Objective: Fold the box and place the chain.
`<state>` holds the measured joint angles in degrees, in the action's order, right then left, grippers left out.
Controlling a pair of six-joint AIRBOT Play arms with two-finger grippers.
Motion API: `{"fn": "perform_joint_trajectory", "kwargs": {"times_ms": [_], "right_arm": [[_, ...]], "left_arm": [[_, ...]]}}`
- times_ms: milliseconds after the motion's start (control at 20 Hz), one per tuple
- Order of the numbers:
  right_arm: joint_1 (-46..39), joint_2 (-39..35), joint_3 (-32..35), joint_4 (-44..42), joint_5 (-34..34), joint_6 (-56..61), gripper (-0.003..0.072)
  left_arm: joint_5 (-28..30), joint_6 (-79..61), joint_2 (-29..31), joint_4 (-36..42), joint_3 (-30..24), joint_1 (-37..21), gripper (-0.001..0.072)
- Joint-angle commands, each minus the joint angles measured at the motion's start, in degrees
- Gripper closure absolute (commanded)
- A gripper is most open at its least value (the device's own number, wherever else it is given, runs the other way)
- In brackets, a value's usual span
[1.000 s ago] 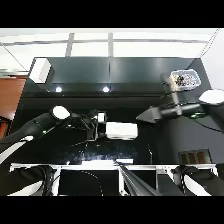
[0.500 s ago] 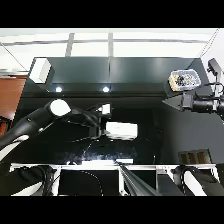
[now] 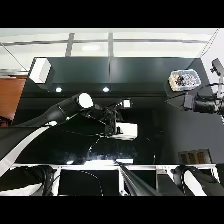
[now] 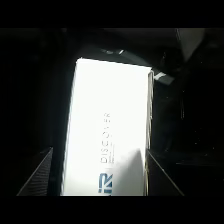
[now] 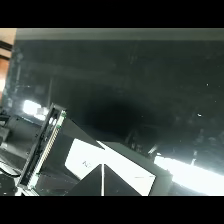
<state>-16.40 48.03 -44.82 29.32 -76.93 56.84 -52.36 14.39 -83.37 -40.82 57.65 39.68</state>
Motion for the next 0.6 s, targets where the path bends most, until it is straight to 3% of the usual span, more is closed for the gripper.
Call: {"fn": "perform_joint_trajectory", "kwargs": {"times_ms": [0, 550], "right_arm": [[0.0, 0.0, -0.1, 0.6, 0.2, -0.8, 0.0677], [0.0, 0.0, -0.1, 1.2, 0.1, -0.7, 0.0677]], "left_arm": [[-1.2, 1.0, -0.9, 0.4, 0.7, 0.2, 0.0005], [-2.2, 1.3, -1.7, -2.4, 0.7, 0.3, 0.0003]]}}
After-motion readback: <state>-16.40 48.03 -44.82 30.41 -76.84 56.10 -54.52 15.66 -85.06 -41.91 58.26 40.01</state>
